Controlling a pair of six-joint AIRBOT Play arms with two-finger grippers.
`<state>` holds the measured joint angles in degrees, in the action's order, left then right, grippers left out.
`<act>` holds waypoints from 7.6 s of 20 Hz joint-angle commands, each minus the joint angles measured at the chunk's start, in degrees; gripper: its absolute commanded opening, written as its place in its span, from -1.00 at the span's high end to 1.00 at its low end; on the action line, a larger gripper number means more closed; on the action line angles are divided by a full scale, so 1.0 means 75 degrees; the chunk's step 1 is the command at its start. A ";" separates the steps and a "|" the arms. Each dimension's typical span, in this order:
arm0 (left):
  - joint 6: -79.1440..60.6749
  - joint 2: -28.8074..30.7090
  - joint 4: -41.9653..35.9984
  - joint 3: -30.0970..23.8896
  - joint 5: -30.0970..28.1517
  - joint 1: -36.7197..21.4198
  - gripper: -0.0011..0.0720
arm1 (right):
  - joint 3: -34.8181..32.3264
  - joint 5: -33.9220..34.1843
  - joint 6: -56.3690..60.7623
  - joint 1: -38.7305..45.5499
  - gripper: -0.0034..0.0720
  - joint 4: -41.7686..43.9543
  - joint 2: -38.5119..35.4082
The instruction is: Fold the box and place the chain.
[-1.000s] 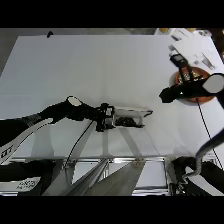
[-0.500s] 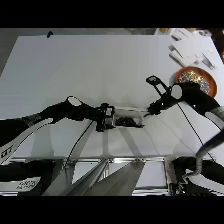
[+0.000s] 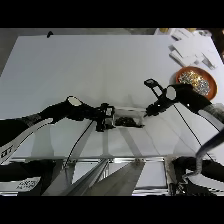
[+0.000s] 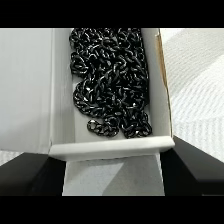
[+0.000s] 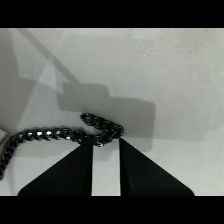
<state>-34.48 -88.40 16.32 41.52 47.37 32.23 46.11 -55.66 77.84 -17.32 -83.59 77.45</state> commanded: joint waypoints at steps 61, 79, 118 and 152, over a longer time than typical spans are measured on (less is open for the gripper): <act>-0.0003 0.0003 0.0000 0.0003 0.0000 0.0000 0.78 | 0.0679 -0.0481 -0.4246 -0.2565 0.24 0.2288 -0.1530; -0.0003 0.0003 0.0000 0.0003 -0.0003 0.0000 0.78 | 0.0323 0.0574 -0.4590 -0.3072 0.19 0.1687 -0.1754; -0.0003 0.0003 0.0000 0.0003 0.0000 0.0000 0.78 | 0.0073 0.0536 -0.4584 -0.3354 0.08 0.1614 -0.1518; -0.0003 0.0003 0.0000 0.0003 -0.0003 0.0000 0.78 | -0.0472 0.0801 -0.4639 -0.2722 0.87 0.2734 -0.1183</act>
<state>-34.41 -88.42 16.38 41.52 47.40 32.23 42.98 -50.54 43.00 -37.76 -62.96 68.51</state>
